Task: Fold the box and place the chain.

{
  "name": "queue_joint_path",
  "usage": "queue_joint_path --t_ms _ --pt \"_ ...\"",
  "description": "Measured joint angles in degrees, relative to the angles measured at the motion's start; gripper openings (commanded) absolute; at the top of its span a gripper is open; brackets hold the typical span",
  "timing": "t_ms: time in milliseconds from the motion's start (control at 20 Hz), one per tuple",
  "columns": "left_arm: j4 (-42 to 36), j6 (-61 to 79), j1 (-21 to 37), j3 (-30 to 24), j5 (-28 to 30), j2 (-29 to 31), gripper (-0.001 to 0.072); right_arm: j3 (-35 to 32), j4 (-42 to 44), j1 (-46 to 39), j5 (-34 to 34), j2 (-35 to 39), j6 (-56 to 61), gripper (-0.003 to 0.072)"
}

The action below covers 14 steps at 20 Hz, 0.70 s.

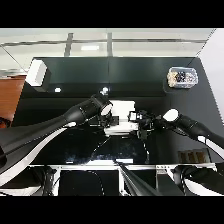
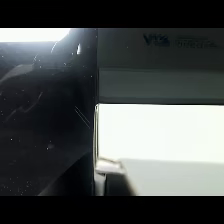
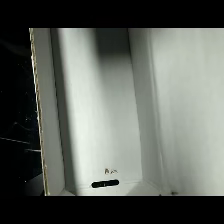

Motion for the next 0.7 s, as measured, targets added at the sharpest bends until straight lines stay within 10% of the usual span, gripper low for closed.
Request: queue_joint_path --t_ms 450,500,550,700 --pt "-0.02 0.83 0.00 0.00 0.55 0.00 0.0027 0.00 0.07 0.13 0.07 0.02 -0.02 0.0429" --pt "-0.04 0.85 0.02 0.00 0.57 0.00 0.0027 0.02 0.07 0.15 0.07 0.02 -0.02 0.0487" --pt "-0.04 0.87 0.02 0.00 0.59 0.00 0.0027 0.00 0.07 0.17 0.04 0.02 -0.04 0.0720" --pt "-0.04 0.96 0.02 0.00 1.11 0.02 0.0027 0.00 -1.05 0.17 0.11 0.85 0.28 0.0720"
